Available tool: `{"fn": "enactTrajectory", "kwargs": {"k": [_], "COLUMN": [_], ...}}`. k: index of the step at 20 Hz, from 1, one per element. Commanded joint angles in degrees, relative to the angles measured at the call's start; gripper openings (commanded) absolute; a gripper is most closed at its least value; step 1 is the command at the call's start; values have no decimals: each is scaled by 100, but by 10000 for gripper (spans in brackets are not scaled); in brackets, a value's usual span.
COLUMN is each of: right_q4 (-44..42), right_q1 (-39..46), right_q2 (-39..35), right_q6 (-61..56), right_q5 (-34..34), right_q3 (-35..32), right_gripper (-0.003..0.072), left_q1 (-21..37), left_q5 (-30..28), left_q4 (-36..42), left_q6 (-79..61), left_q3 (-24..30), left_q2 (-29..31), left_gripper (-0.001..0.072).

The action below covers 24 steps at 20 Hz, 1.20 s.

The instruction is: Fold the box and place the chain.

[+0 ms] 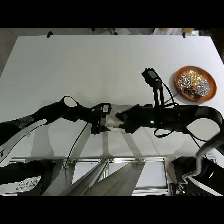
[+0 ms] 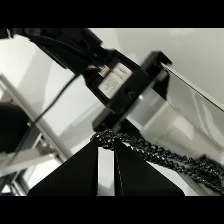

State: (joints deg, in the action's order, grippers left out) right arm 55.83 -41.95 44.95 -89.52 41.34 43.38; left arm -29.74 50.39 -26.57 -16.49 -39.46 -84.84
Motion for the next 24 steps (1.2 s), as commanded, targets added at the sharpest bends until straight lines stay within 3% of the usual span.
{"fn": "enactTrajectory", "kwargs": {"k": [1,7,15,22,24], "right_q4": [-90,-162,472,520,538], "right_q1": [-214,-227,-225,-225,-225], "right_q2": [-4,109,1075,1788,1923], "right_q6": [-2,0,0,-2,2], "right_q5": [-490,-570,-114,-142,-199], "right_q3": [7,7,0,0,2], "right_gripper": [11,11,12,14,61], "left_q1": [0,0,0,0,0], "left_q5": [-2,-2,-2,-2,-2], "left_q4": [0,2,0,0,0], "left_q6": [0,0,0,0,-2], "left_q3": [-2,-2,-2,-2,-2], "left_q2": [2,2,2,2,2], "left_gripper": [209,209,209,209,209]}}
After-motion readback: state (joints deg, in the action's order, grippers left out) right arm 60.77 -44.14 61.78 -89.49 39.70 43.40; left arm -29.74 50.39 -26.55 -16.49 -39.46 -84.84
